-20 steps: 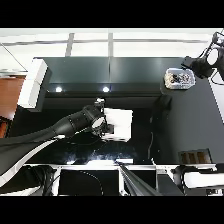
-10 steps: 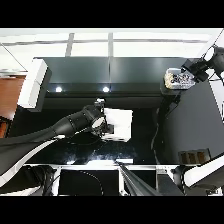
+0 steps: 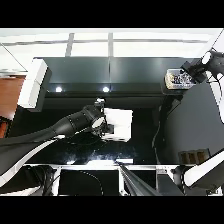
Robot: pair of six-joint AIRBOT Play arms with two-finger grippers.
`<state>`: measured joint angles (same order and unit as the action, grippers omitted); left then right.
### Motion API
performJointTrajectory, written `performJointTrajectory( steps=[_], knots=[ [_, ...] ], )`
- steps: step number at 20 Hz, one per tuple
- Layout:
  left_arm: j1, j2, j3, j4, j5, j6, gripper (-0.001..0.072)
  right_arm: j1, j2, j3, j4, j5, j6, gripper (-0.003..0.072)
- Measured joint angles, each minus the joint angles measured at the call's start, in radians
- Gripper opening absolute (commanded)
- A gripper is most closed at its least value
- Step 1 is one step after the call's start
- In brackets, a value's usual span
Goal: Fold the box and place the chain.
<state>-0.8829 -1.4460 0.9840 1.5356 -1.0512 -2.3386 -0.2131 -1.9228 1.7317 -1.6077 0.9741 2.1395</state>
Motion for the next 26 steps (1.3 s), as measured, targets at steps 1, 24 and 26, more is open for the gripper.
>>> performJointTrajectory(
  steps=[1,24,26],
  knots=[
    [0.0,0.0,0.0,0.0,0.0,0.0,0.0029,0.0,-0.008,0.0,0.01,-0.002,-0.001,0.0372],
    [0.0,0.0,0.0,-0.003,-0.001,0.0,0.0029,-0.029,0.411,0.17,0.117,0.196,-0.468,0.0046],
    [0.0,0.0,0.0,-0.003,-0.001,0.0,0.0029,-0.036,0.491,0.171,0.164,0.19,-0.507,0.0046]
  ],
)
